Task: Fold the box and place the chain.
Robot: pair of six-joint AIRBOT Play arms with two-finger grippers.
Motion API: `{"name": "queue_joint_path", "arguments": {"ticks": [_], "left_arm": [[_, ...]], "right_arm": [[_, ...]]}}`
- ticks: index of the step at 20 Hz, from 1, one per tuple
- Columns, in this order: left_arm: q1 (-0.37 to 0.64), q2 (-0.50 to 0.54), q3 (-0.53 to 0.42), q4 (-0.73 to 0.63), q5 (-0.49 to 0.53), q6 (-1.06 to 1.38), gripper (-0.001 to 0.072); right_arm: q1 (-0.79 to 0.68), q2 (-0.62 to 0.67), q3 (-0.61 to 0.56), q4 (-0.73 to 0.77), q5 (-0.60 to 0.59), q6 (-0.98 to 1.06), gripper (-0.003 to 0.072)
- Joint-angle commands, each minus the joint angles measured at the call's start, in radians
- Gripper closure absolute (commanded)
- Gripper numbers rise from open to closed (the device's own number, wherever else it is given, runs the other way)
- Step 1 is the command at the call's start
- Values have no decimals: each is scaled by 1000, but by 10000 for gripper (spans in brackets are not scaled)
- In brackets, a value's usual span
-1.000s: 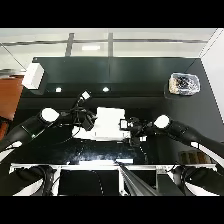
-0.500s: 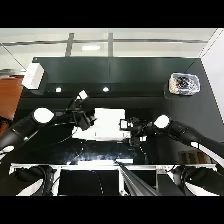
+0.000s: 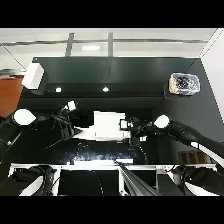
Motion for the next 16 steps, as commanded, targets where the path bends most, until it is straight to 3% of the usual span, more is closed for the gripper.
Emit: {"name": "queue_joint_path", "arguments": {"ticks": [1, 6, 16], "left_arm": [[16, -51, -41, -126, -43, 284, 2], [11, -152, -41, -174, -13, 381, 2], [-132, -247, -41, -175, 105, 399, 32]], "right_arm": [[0, -1, 1, 0, 0, 0, 485], [0, -1, 1, 0, 0, 0, 485], [0, -1, 1, 1, 0, 0, 485]]}}
